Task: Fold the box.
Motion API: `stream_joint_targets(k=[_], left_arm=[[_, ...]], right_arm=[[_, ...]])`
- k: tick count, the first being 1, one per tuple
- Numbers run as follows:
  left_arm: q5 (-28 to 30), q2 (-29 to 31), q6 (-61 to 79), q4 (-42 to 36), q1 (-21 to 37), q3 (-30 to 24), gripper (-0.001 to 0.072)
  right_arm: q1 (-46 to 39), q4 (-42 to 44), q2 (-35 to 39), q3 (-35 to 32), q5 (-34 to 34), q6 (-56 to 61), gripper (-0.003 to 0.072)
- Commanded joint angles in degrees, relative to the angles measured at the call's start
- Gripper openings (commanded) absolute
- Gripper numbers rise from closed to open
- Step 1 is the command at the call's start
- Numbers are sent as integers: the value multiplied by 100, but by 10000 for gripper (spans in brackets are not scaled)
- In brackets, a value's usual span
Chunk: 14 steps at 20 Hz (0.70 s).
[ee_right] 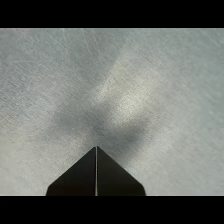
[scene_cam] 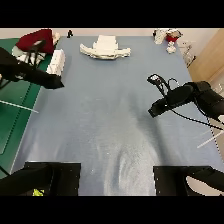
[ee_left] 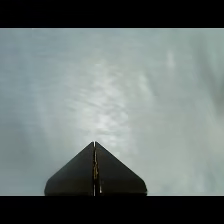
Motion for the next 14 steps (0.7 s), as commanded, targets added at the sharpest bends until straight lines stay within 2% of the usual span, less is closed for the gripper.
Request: stream_joint_targets(k=[1,5,7,14], left_arm=[[400,282,-723,39,-1331,-708,11],[1578,321,-1268,490,-2629,-1836,11],[2153,315,-1303,529,-2905,-2199,13],[2186,302,-1298,507,-2942,-2264,13]], right_arm=[[4,2,-2,4,2,2,4],[4,2,-2,4,2,2,4],[4,2,-2,4,2,2,4],[4,0,-2,4,2,2,5]])
